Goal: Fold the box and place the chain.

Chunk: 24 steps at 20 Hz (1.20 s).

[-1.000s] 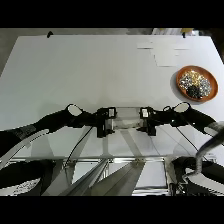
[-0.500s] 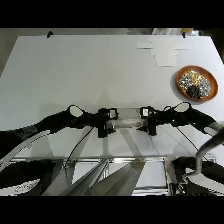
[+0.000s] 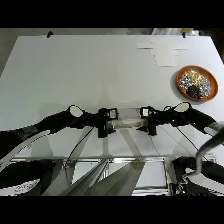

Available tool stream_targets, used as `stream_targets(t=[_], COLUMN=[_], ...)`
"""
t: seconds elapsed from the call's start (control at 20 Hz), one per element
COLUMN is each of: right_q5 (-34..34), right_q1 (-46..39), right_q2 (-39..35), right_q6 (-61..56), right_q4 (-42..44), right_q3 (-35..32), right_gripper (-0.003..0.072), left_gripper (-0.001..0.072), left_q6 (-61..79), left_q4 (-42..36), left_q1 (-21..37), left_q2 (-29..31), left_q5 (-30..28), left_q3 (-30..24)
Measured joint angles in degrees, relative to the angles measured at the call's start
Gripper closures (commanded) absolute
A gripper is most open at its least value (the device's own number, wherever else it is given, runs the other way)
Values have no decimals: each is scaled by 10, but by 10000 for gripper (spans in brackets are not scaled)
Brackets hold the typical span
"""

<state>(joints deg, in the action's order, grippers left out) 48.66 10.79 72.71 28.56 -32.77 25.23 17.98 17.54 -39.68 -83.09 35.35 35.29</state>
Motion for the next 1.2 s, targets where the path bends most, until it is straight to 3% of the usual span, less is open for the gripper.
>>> stream_targets(t=[0.15,0.2,0.25,0.3,0.65,1.1,1.15,1.2], right_q5=[1,3,5,9,25,75,79,80], right_q1=[0,0,0,0,0,0,0,0], right_q2=[0,0,0,0,-32,-166,-186,-209], right_q6=[0,0,0,2,-66,-265,-277,-288], right_q4=[0,0,1,0,-12,-213,-225,-228], right_q3=[0,0,0,0,0,0,-1,0], right_gripper=[349,292,66,-12,-3,55,85,220], left_gripper=[503,503,503,503,503,503,503,503], left_q6=[0,0,0,1,2,1,1,0], left_q4=[0,0,0,1,0,1,1,0], left_q1=[0,0,0,0,-1,-1,-1,-1], left_q2=[0,0,0,0,-1,0,0,0], left_q5=[0,0,0,-1,-2,1,1,1], left_q3=[0,0,0,0,0,0,0,0])
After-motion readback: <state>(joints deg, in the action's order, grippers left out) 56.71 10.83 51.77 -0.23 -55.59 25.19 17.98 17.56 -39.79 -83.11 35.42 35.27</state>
